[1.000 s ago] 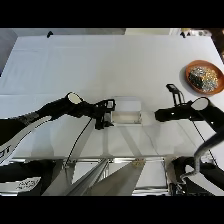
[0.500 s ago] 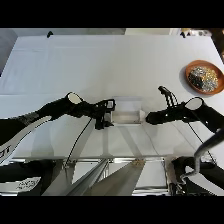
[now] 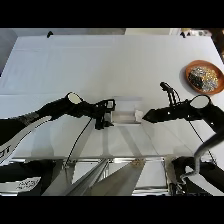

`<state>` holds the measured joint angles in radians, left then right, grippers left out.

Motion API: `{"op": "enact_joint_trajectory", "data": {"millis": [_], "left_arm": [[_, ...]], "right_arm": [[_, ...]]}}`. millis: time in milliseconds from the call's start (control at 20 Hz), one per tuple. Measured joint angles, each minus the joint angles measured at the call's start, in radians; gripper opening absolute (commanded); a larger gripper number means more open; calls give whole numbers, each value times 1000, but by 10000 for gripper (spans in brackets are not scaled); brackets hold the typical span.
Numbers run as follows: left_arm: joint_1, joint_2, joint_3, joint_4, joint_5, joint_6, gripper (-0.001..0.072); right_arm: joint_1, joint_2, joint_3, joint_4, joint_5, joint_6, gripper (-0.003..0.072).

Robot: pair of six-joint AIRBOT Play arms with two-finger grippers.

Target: Fold the box and place the chain.

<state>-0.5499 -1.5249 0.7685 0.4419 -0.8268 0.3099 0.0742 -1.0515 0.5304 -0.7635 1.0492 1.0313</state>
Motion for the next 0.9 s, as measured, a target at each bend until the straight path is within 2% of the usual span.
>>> {"op": "enact_joint_trajectory", "data": {"millis": [100,150,200,250,500,900], "left_arm": [[0,0,0,0,0,0,334],[0,0,0,0,0,0,334],[0,0,0,0,0,0,334],[0,0,0,0,0,0,334],[0,0,0,0,0,0,334],[0,0,0,0,0,0,334]], "right_arm": [[0,2,2,0,5,10,341],[2,3,4,0,5,15,373],[8,3,5,-3,-1,24,465],[19,3,5,-12,-8,42,498],[129,-30,60,-106,-63,190,503],[346,-166,208,-401,-68,620,497]]}}
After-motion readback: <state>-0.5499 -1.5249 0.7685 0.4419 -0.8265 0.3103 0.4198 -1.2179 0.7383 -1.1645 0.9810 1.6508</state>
